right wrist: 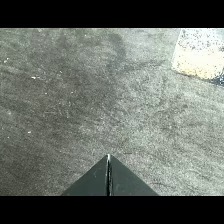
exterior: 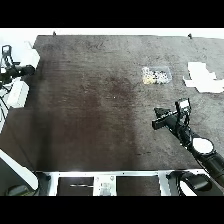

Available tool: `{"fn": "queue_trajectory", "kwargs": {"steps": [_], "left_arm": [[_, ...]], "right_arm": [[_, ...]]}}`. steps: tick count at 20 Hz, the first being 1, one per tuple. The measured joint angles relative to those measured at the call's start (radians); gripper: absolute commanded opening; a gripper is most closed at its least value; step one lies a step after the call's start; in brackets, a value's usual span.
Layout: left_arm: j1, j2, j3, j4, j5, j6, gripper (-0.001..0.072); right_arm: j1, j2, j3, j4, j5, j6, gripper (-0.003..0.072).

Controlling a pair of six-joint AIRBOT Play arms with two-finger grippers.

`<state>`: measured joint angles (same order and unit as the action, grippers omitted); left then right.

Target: Fold the box and place the chain.

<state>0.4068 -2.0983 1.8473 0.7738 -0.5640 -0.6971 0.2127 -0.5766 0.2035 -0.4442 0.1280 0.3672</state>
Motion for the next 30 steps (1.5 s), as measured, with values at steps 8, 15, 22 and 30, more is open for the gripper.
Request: {"fn": "queue_trajectory", "kwargs": {"steps": [8, 15, 22, 30], "left_arm": [[-0.002, -0.019, 0.015, 0.005, 0.006, -0.008, 0.0678], [-0.002, -0.018, 0.015, 0.008, 0.010, -0.009, 0.0717], [-0.002, 0.055, 0.023, 0.011, -0.063, -0.009, 0.0695], [-0.002, 0.200, 0.023, -0.084, -0.349, 0.087, 0.0015]], "right_arm": [[0.000, 0.000, 0.000, 0.000, -0.002, 0.000, 0.0012], [0.000, 0.000, 0.000, 0.000, -0.002, 0.000, 0.0084], [0.000, 0.000, 0.000, -0.001, -0.006, 0.000, 0.0202], [0.000, 0.020, 0.005, -0.001, -0.024, -0.001, 0.0014]]}}
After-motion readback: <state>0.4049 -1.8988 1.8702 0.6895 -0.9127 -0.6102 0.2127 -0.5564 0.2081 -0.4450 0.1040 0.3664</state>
